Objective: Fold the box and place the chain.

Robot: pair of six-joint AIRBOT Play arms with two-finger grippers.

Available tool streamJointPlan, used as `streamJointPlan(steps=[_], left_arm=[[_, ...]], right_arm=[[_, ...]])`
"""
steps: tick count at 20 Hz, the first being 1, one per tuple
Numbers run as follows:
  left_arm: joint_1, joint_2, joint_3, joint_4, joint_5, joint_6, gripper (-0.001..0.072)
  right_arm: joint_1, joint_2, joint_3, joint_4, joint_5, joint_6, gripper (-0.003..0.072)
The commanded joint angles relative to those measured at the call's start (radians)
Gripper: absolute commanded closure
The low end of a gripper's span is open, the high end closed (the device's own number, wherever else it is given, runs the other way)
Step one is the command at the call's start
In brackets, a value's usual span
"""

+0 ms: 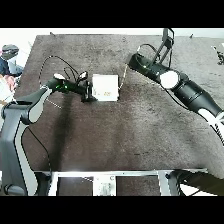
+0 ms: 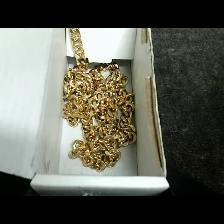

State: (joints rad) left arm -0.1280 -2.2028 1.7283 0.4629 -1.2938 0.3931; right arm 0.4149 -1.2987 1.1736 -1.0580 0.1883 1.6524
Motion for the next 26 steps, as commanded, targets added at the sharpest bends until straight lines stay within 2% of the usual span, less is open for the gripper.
streamJointPlan(steps=[1, 10, 16, 17, 18, 19, 20, 24, 26], left_arm=[[0.000, 0.001, 0.000, 0.000, 0.000, 0.000, 0.0191], [0.000, 0.001, 0.000, 0.000, 0.000, 0.000, 0.0190], [0.000, 0.001, 0.000, 0.000, 0.000, 0.000, 0.0190], [0.000, 0.001, 0.000, 0.000, 0.000, 0.000, 0.0191], [0.000, 0.001, 0.000, 0.000, 0.000, 0.000, 0.0190], [0.000, 0.001, 0.000, 0.000, 0.000, 0.000, 0.0190], [0.000, 0.001, 0.000, 0.000, 0.000, 0.000, 0.0191], [0.000, 0.001, 0.000, 0.000, 0.000, 0.000, 0.0190], [0.000, 0.001, 0.000, 0.000, 0.000, 0.000, 0.0190]], right_arm=[[0.095, 0.019, 0.037, 0.008, -0.047, -0.004, 0.0677], [0.156, -0.010, 0.039, 0.016, -0.072, -0.002, 0.0678], [0.158, -0.177, 0.039, 0.016, -0.042, 0.001, 0.0677], [0.157, -0.200, 0.039, 0.016, -0.024, 0.001, 0.0579], [0.157, -0.214, 0.039, 0.014, 0.001, 0.000, 0.0330], [0.156, -0.220, 0.039, -0.008, 0.031, -0.015, 0.0304], [0.153, -0.220, 0.039, -0.049, 0.064, -0.017, 0.0395], [0.035, -0.211, 0.026, -0.125, 0.275, -0.014, 0.0390], [-0.061, -0.196, -0.024, -0.128, 0.283, -0.014, 0.0389]])
